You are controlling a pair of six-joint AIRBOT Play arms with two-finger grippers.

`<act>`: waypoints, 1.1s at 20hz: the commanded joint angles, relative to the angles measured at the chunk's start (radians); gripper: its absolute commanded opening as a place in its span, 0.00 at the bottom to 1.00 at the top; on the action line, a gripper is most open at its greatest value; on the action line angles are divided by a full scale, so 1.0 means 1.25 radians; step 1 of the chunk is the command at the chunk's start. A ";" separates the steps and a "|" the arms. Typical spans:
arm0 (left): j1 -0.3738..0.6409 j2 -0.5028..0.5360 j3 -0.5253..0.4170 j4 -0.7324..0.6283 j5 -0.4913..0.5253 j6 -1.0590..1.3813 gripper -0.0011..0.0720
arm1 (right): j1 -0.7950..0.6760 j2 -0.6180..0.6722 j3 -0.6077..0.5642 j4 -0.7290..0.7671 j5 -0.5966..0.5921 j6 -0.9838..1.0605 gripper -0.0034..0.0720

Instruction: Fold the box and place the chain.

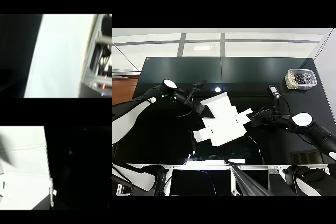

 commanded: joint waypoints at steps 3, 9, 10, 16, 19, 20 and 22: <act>-0.012 -0.023 0.022 0.056 -0.041 0.028 0.46 | 0.001 0.001 0.000 -0.020 0.002 0.000 0.07; -0.013 -0.014 0.024 0.066 -0.041 0.032 0.05 | -0.023 0.004 0.017 -0.025 0.015 0.000 0.87; -0.013 -0.003 0.025 0.073 -0.039 0.032 0.05 | -0.047 0.012 0.036 -0.054 0.042 0.000 0.96; -0.042 0.178 -0.006 0.142 0.099 0.097 0.04 | -0.241 0.078 0.248 -0.375 0.276 0.001 0.96; -0.093 0.251 -0.047 0.177 0.280 0.237 0.05 | -0.253 0.074 0.256 -0.357 0.323 -0.029 0.96; -0.107 0.248 -0.048 0.177 0.302 0.295 0.05 | -0.232 0.064 0.245 -0.368 0.333 -0.072 0.96; -0.131 0.236 -0.048 0.178 0.313 0.387 0.05 | -0.179 0.050 0.202 -0.373 0.298 -0.112 0.96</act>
